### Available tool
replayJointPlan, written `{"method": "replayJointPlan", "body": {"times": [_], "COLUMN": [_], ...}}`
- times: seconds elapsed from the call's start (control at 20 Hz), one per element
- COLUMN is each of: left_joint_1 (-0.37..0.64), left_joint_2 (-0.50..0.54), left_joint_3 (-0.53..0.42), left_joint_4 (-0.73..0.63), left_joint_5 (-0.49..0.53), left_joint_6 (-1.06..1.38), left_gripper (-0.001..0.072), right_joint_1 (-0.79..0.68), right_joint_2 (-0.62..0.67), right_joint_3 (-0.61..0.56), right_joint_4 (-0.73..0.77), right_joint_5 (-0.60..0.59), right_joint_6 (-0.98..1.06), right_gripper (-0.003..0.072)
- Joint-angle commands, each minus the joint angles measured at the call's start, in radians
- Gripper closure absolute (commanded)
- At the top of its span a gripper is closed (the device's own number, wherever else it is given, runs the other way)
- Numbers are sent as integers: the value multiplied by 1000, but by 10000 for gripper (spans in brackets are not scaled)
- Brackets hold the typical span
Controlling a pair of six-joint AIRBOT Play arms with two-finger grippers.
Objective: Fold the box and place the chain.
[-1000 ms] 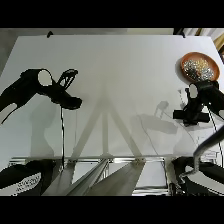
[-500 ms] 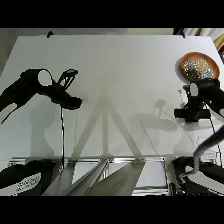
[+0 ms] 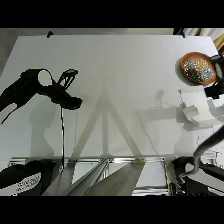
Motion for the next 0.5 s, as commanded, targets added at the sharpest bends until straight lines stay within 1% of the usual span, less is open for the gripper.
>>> {"method": "replayJointPlan", "body": {"times": [0.0,0.05,0.1,0.2,0.3,0.45], "left_joint_1": [0,0,0,0,0,0], "left_joint_2": [0,0,0,0,0,0], "left_joint_3": [0,0,0,0,0,0], "left_joint_4": [-1,-1,-1,-1,-2,-2], "left_joint_5": [0,0,0,0,0,0], "left_joint_6": [0,0,0,0,0,0], "left_gripper": [697,697,697,697,697,697], "right_joint_1": [-176,-213,-245,-275,-270,-266], "right_joint_2": [-72,-108,-146,-209,-257,-323], "right_joint_3": [23,23,23,23,23,23], "right_joint_4": [-44,-55,-60,-60,-67,-76], "right_joint_5": [-107,-117,-130,-172,-205,-169], "right_joint_6": [-33,-38,-60,-86,-111,-131], "right_gripper": [46,110,154,153,155,155]}}
